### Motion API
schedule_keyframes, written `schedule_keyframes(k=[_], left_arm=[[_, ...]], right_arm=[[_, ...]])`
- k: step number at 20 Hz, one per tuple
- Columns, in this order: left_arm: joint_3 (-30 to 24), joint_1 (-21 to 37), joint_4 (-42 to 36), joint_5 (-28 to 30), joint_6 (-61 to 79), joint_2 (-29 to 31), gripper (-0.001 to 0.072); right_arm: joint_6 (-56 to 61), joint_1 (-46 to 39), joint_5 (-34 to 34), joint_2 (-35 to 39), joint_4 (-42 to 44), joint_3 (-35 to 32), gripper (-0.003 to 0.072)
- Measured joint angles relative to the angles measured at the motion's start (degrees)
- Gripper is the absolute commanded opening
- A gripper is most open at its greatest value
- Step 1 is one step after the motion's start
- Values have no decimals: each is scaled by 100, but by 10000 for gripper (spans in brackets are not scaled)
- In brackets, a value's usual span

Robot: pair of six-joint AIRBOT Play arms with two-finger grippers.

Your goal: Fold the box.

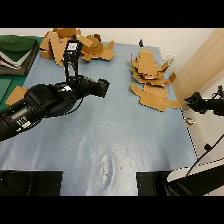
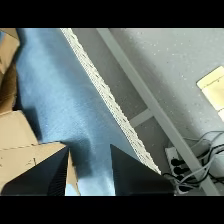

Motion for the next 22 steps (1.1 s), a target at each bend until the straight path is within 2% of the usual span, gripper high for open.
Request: schedule_keyframes(k=[10, 16, 22], left_arm=[[0, 0, 0, -28, -17, -2, 699], [0, 0, 0, -31, -17, -2, 699], [0, 0, 0, -28, -20, -2, 698]], right_arm=[[-138, 588, 37, -302, 79, 173, 408], [61, 516, 63, -315, -127, 568, 409], [210, 487, 378, -315, -247, 822, 409]])
